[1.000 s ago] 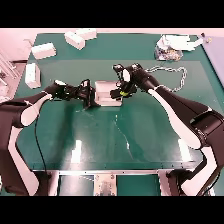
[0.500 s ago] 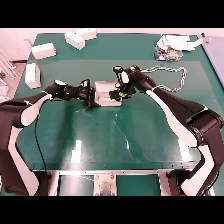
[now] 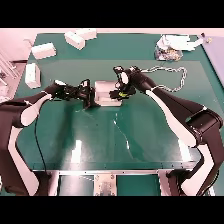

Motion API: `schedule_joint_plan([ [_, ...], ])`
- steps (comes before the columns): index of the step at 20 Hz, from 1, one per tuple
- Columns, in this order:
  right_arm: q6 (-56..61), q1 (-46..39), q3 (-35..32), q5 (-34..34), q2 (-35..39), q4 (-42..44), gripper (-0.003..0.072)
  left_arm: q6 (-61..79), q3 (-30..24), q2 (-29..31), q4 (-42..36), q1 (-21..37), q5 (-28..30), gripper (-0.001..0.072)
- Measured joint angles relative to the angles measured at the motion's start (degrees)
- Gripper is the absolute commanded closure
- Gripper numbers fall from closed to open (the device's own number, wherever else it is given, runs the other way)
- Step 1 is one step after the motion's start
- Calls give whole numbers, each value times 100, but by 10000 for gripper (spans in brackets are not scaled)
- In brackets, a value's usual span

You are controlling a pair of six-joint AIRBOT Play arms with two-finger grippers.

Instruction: Fold the box and place the chain.

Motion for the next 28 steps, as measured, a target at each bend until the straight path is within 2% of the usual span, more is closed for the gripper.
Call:
schedule_joint_plan([
  [1,13,0,0,0,-2,7,678,-9,0,0,0,0,0,215],
  [5,-4,13,4,15,-11,31,679,-7,0,0,-4,2,-2,215],
  [6,-13,20,7,33,-15,33,656,-7,0,0,-7,2,-2,215],
  [7,-17,26,7,48,-15,31,538,-4,0,0,-9,2,-2,215],
  [8,-66,31,7,70,-15,35,455,15,0,0,-7,2,0,215],
  [10,-63,44,0,142,-22,85,440,26,0,0,-2,2,-4,215],
  [11,-61,39,7,129,-22,57,363,15,2,0,-4,0,0,215],
  [16,-44,15,203,219,-4,-122,339,9,2,0,-15,-2,7,215],
  [17,-42,-2,256,249,4,-138,321,9,0,0,-15,-2,7,215],
  [18,-39,-15,310,286,26,-166,255,7,2,0,-13,-2,7,215],
  [19,-39,-26,350,321,52,-186,233,7,2,0,-15,-2,7,215],
  [28,-125,-55,494,516,710,-232,237,7,2,0,-13,-2,7,215],
])
